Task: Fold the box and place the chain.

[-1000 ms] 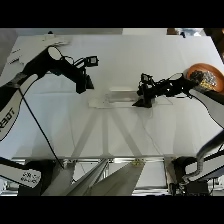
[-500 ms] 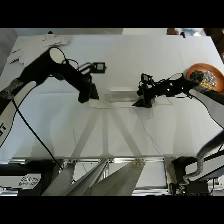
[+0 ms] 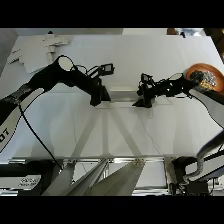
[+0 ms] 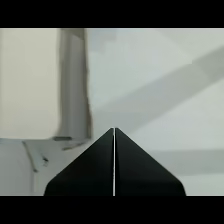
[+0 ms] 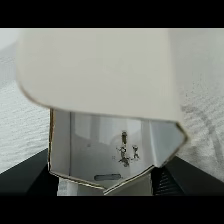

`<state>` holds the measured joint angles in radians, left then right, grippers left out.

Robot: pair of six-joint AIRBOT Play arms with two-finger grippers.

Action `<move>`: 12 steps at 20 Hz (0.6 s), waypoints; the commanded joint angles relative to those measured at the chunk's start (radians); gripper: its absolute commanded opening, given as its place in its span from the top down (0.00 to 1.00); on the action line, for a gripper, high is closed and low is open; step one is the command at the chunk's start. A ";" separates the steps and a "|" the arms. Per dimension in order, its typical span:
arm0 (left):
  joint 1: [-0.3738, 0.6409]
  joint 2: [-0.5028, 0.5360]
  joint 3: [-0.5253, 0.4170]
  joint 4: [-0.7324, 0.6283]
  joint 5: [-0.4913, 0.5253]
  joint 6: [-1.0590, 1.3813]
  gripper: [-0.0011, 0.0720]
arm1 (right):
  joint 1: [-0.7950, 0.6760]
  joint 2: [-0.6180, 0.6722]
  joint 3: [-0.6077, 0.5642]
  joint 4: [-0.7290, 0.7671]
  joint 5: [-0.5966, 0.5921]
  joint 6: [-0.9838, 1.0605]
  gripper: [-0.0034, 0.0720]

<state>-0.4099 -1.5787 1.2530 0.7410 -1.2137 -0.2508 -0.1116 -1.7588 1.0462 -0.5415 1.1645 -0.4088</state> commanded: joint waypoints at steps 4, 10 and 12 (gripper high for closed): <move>0.074 -0.039 -0.003 -0.205 0.175 0.009 0.97 | 0.000 0.000 0.001 0.000 0.000 0.000 0.27; 0.060 -0.092 -0.003 -0.401 0.317 0.090 0.97 | 0.000 0.000 0.001 0.000 0.000 0.000 0.27; 0.058 -0.112 -0.003 -0.398 0.319 0.082 0.97 | 0.000 0.000 0.001 0.000 0.000 0.000 0.27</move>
